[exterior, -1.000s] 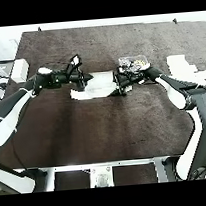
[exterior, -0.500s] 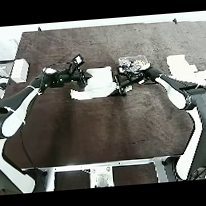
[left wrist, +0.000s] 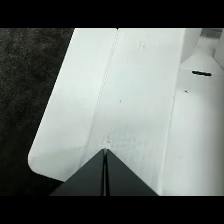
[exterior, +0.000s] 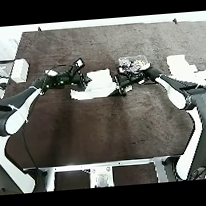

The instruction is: Fold the box and place the chain.

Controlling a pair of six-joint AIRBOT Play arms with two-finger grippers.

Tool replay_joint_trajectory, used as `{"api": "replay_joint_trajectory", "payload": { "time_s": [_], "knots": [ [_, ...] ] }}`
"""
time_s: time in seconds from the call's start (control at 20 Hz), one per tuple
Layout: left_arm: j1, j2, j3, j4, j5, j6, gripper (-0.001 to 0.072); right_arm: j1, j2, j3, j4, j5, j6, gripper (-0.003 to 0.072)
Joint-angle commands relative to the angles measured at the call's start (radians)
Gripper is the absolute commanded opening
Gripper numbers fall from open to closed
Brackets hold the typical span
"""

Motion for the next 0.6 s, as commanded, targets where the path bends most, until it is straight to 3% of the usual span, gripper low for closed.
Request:
{"api": "replay_joint_trajectory", "payload": {
  "time_s": [0.0,0.2,0.35,0.55],
  "knots": [
    [0.0,-0.004,0.001,0.014,-0.015,-0.006,0.0017,0.0,0.0,0.0,0.0,0.0,0.0,0.0448],
    [0.002,0.023,0.001,0.028,-0.048,-0.004,0.0018,0.0,0.0,0.0,0.0,0.0,0.0,0.0448],
    [0.021,0.106,0.001,0.075,-0.066,-0.013,0.0018,0.0,0.0,0.0,0.0,0.0,0.0,0.0448],
    [0.085,0.235,0.001,0.148,-0.235,-0.067,0.002,0.0,0.0,0.0,0.0,0.0,0.0,0.0449]
  ]
}}
